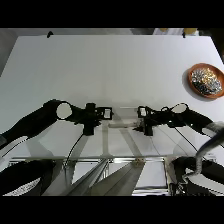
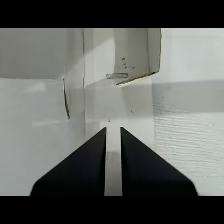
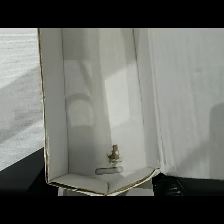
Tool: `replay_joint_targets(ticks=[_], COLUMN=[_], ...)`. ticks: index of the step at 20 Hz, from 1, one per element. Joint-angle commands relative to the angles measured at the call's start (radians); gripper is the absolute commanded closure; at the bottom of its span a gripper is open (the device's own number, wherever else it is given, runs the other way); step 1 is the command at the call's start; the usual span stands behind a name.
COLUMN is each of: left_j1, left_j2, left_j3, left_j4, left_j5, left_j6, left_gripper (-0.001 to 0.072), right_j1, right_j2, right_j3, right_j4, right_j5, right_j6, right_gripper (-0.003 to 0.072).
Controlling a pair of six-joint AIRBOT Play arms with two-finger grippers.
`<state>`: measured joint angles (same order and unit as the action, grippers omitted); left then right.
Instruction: Fold the box and place the chain.
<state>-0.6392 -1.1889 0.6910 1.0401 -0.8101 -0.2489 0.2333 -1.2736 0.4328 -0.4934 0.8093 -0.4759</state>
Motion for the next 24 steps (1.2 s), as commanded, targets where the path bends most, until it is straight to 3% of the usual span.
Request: replay_joint_targets(ticks=[1, 3, 4, 6, 7, 11, 19, 24], left_j1=[0.015, 0.039, 0.051, 0.067, 0.070, 0.074, 0.043, 0.020], left_j2=[-0.042, -0.044, -0.044, -0.044, -0.044, -0.045, -0.111, -0.111], left_j3=[-0.005, -0.005, -0.005, -0.005, -0.005, -0.005, -0.005, -0.005], left_j4=[-0.045, -0.076, -0.083, -0.081, -0.081, -0.083, -0.118, -0.150], left_j5=[0.085, 0.107, 0.114, 0.118, 0.123, 0.135, 0.129, 0.123], left_j6=[0.172, 0.240, 0.252, 0.253, 0.253, 0.253, 0.253, 0.253], left_gripper=[0.0593, 0.0444, 0.0407, 0.0400, 0.0349, 0.0316, 0.0319, 0.0392], right_j1=[0.000, 0.000, 0.000, 0.000, 0.000, 0.000, 0.000, 0.000], right_j2=[0.000, 0.000, 0.000, 0.000, 0.000, 0.000, 0.000, 0.000], right_j3=[0.000, 0.000, 0.000, 0.000, 0.000, 0.000, 0.000, 0.000], right_j4=[0.000, 0.000, 0.000, 0.000, 0.000, 0.000, 0.000, 0.000], right_j5=[0.000, 0.000, 0.000, 0.000, 0.000, 0.000, 0.000, 0.000], right_j6=[0.000, 0.000, 0.000, 0.000, 0.000, 0.000, 0.000, 0.000], right_gripper=[0.0351, 0.0351, 0.0351, 0.0351, 0.0351, 0.0351, 0.0351, 0.0351])
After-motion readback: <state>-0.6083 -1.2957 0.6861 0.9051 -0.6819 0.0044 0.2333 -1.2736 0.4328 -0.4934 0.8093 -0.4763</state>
